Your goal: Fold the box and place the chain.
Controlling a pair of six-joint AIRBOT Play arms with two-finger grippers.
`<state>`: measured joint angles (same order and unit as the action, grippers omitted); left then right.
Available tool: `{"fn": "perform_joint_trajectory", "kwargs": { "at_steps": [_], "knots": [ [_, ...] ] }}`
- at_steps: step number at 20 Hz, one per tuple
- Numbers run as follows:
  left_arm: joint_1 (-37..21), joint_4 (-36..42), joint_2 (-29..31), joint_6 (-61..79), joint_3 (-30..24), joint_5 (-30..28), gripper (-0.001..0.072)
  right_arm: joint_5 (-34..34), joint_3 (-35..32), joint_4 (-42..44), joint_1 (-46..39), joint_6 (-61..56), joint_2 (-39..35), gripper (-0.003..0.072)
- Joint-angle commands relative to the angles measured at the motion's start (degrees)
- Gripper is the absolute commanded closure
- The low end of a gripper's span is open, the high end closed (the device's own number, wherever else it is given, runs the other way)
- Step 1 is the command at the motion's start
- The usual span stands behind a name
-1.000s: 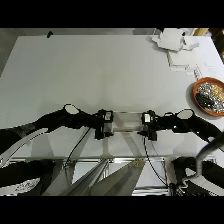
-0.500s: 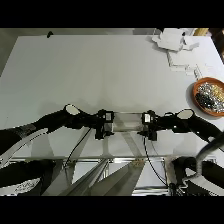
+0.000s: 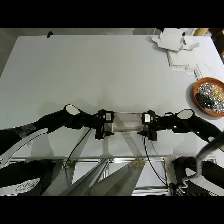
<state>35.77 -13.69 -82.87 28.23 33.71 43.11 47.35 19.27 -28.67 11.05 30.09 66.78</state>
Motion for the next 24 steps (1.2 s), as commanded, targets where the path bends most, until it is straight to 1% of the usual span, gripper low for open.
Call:
{"fn": "perform_joint_trajectory", "kwargs": {
  "at_steps": [1,9,11,13,14,15,16,18,21,22,24],
  "knots": [
    [0.04,-0.04,-0.02,0.02,0.04,-0.02,0.0437,0.00,0.00,0.02,0.02,-0.02,-0.04,0.0244],
    [0.04,-0.04,-0.02,0.02,0.04,-0.02,0.0437,-0.07,0.00,0.61,0.02,-0.04,-0.04,0.0245],
    [0.04,-0.04,-0.02,0.02,0.04,-0.02,0.0437,-0.35,0.00,-0.66,0.02,-3.37,-0.09,0.0256],
    [0.04,-0.02,-0.02,0.02,0.04,0.00,0.0437,0.59,0.00,-1.49,0.02,-4.33,-0.20,0.0252],
    [0.04,-0.04,-0.02,0.02,0.04,-0.02,0.0437,0.92,0.00,-1.57,0.02,-4.37,-0.39,0.0196],
    [0.04,-0.02,-0.02,0.02,0.04,-0.02,0.0437,1.03,0.00,-1.53,0.02,-4.57,-0.94,0.0036],
    [0.04,-0.04,-0.02,0.02,0.04,-0.02,0.0437,1.22,0.00,-1.73,0.02,-4.85,-1.86,-0.0006],
    [0.04,-0.02,-0.02,0.02,0.04,0.00,0.0437,1.27,0.00,-5.38,0.00,-8.09,-5.42,-0.0006],
    [0.04,-0.04,-0.02,0.02,0.04,-0.02,0.0437,1.60,0.00,-17.40,0.00,-18.29,-12.63,-0.0006],
    [0.04,-0.02,-0.02,0.02,0.04,-0.02,0.0437,2.56,0.00,-21.42,0.00,-22.18,-14.95,-0.0006],
    [0.04,-0.02,-0.02,0.02,0.04,-0.02,0.0437,5.81,0.00,-26.49,0.00,-27.50,-19.32,-0.0004]
  ]
}}
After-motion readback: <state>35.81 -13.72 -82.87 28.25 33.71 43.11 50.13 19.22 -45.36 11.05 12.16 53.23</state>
